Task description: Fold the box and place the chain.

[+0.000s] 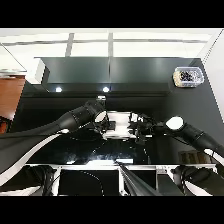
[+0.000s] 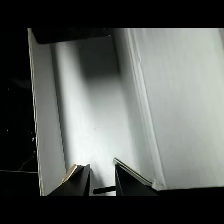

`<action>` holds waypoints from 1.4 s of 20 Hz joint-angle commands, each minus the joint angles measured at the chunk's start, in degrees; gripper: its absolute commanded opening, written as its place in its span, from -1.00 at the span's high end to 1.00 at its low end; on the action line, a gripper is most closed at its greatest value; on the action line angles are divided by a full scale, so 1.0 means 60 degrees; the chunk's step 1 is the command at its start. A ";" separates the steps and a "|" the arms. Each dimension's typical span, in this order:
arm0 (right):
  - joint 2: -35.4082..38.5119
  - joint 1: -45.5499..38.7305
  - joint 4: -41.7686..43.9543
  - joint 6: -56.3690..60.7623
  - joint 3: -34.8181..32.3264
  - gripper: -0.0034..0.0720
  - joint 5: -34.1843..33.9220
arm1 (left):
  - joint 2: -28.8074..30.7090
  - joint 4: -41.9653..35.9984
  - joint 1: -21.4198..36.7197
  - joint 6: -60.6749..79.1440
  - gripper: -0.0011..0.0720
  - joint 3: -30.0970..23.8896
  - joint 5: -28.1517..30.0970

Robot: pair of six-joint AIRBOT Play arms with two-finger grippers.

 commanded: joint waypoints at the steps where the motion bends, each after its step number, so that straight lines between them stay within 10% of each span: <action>1: -0.0189 0.0087 0.0324 0.0025 0.0000 0.40 -0.0186 | -0.0004 -0.0026 0.0011 0.0004 0.90 0.0007 0.0025; 5: -0.0189 0.0087 -0.0259 0.0036 0.0000 0.40 -0.0098 | -0.0004 -0.0018 0.0011 0.0007 0.90 0.0007 0.0029; 7: -0.0189 0.0087 -0.0164 0.0102 0.0000 -0.42 -0.0120 | -0.0004 -0.0022 0.0011 0.0007 0.90 0.0007 0.0029; 9: -0.0189 0.0087 -0.0168 0.0106 0.0000 0.23 -0.0117 | -0.0004 -0.0022 0.0011 0.0004 0.90 0.0007 0.0033; 11: -0.0189 0.0087 -0.0160 0.0102 0.0000 -0.36 -0.0149 | -0.0004 -0.0022 0.0011 0.0004 0.90 0.0007 0.0036; 13: -0.0164 0.0033 -0.0240 0.0117 0.0004 0.67 -0.0138 | -0.0004 -0.0022 0.0011 0.0004 0.90 0.0007 0.0033; 22: 0.2386 -0.3952 -0.2259 0.8087 0.0007 0.75 0.1938 | -0.0004 -0.0029 0.0011 0.0007 0.90 0.0007 0.0015; 25: 0.1865 -0.6000 -0.3428 1.2972 0.0000 0.75 0.2095 | -0.0004 -0.0029 0.0011 0.0004 0.90 0.0007 0.0029; 28: 0.0521 -0.6626 -0.3362 1.3311 0.0000 0.74 0.3916 | -0.0004 -0.0029 0.0011 0.0004 0.90 0.0007 0.0022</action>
